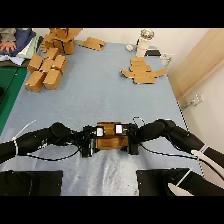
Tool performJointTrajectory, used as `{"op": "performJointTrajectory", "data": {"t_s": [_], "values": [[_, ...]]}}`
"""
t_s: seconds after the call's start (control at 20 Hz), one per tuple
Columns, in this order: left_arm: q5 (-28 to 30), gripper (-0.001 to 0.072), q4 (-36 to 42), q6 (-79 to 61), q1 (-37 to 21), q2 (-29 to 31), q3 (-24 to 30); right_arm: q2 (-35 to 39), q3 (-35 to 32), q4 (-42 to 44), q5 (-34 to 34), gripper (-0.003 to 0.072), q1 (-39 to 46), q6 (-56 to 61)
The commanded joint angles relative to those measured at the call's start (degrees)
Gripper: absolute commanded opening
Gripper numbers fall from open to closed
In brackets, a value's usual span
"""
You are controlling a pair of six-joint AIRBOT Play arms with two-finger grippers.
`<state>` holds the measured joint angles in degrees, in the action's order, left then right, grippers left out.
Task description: Fold the box.
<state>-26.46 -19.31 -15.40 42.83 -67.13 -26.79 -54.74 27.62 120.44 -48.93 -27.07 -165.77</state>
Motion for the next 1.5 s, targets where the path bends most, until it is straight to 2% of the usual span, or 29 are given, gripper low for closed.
{"op": "performJointTrajectory", "data": {"t_s": [0.0, 0.1, 0.3, 0.5, 0.75, 1.1, 1.45], "values": [[-0.1, 0.0382, 0.0, 0.0, 0.0, 0.0, 0.0, 3.7, 0.0, -7.4, -1.7, 0.0706, 0.0, 7.3], [-0.1, 0.0383, 0.0, 0.0, 0.0, 0.0, 0.0, 7.0, 0.0, -10.0, -4.0, 0.0705, 0.0, 10.5], [-0.1, 0.0382, 0.0, 0.0, 0.0, 0.0, 0.0, 13.0, 0.0, -7.8, -9.7, 0.0705, 0.0, 16.8], [-0.1, 0.0382, 0.0, 0.0, 0.0, 0.0, 0.0, 16.2, 0.0, 0.1, -11.2, 0.0704, 0.0, 42.7], [-0.1, 0.0382, 0.0, 0.0, 0.0, 0.0, 0.0, 16.2, 0.0, 5.9, -12.9, 0.0704, 0.0, 63.1], [0.0, 0.0382, 0.0, 0.0, 0.0, 0.0, 0.0, 16.1, 0.0, 6.3, -12.0, 0.0704, -0.1, 76.8], [-0.1, 0.0382, 0.0, 0.0, 0.0, 0.1, 0.0, 16.1, 0.0, 6.3, -11.5, 0.0704, -0.1, 79.3]]}}
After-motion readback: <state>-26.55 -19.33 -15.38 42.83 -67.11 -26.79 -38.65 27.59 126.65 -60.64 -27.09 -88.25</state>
